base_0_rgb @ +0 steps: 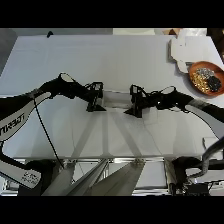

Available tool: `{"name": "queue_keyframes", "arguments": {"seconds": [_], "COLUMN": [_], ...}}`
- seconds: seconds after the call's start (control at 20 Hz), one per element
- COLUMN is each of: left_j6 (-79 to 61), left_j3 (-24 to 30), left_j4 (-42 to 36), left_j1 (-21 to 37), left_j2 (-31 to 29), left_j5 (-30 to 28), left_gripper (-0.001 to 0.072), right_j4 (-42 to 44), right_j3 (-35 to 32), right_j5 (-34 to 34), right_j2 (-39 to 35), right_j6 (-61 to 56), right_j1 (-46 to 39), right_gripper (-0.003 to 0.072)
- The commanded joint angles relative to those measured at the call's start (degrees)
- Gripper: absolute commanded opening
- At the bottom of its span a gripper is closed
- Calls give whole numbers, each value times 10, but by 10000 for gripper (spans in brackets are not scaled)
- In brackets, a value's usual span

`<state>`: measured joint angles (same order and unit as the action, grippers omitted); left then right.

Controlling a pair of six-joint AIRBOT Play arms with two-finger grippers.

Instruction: Fold the box and place the chain.

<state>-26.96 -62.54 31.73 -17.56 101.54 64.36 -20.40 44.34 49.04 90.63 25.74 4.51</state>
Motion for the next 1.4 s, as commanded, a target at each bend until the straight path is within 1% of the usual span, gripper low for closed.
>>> {"name": "queue_keyframes", "arguments": {"seconds": [0.0, 0.4, 0.45, 0.5, 0.55, 0.7, 0.9, 1.05, 1.3, 1.35], "left_j6": [0, 0, 0, 0, 0, 0, 0, 0, 0, 0], "left_j3": [0, 0, 0, 0, 0, 0, 0, 0, 0, 0], "left_j4": [1, 1, 1, 1, 1, 1, 1, 1, 1, 1], "left_j1": [0, 0, 0, 0, 0, 0, 0, 0, 0, 0], "left_j2": [0, 0, 0, 0, 0, 0, 0, 0, 0, 0], "left_j5": [0, 0, 0, 0, 0, 0, 0, 1, 1, 1], "left_gripper": [335, 335, 335, 335, 335, 335, 335, 335, 335, 335], "right_j4": [0, 1, 2, 1, 0, -35, -96, -111, -196, -200], "right_j3": [0, 0, 0, 0, 0, 0, 0, 0, 0, 0], "right_j5": [0, 0, -1, -6, -9, -27, -32, -30, 10, 16], "right_j2": [0, 0, 0, 0, -1, -11, -40, -56, -90, -97], "right_j6": [0, 0, 0, 1, 3, 13, 12, -1, -5, -6], "right_j1": [1, 1, 1, 1, 0, 0, -7, -33, -84, -92], "right_gripper": [457, 457, 472, 592, 687, 687, 685, 673, 672, 655]}}
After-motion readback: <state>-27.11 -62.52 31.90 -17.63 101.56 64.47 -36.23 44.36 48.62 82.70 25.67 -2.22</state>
